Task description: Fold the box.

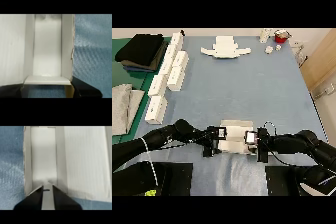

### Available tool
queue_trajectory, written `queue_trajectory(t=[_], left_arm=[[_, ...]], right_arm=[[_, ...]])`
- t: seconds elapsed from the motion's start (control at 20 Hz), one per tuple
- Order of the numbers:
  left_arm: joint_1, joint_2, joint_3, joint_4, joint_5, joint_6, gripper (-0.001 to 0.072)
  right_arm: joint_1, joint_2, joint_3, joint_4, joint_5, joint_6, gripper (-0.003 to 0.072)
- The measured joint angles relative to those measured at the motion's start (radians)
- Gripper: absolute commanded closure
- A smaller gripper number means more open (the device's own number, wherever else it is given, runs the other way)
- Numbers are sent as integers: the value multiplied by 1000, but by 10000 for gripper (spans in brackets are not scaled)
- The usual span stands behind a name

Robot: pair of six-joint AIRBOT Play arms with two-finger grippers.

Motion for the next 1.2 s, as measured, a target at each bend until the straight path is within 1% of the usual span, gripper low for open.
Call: queue_trajectory(t=[0.05,0.35,0.45,0.5,0.55,0.6,0.7,0.75,0.95,1.1,1.2], left_arm=[[0,0,0,0,2,0,163],[0,0,0,0,2,-1,163],[0,0,0,0,1,-1,163],[0,0,0,-1,1,-1,163],[0,0,0,0,1,-1,163],[0,0,0,0,1,0,163],[0,0,0,0,0,0,163],[0,0,0,0,-2,0,163],[0,0,0,0,-2,0,163],[0,0,0,0,-2,0,162],[0,0,0,0,-1,0,163]], right_arm=[[0,-8,0,9,8,-10,33],[0,-33,0,30,40,-39,30],[0,-35,0,31,42,-42,40],[1,-35,0,30,42,-42,61],[1,-34,0,26,42,-41,281],[1,-29,1,15,42,-34,447],[-1,-16,8,-38,12,31,643],[-1,-9,16,-68,-7,83,681],[-6,24,61,-253,-121,387,683],[-48,56,118,-414,-229,687,685],[-117,68,157,-532,-321,924,685]])
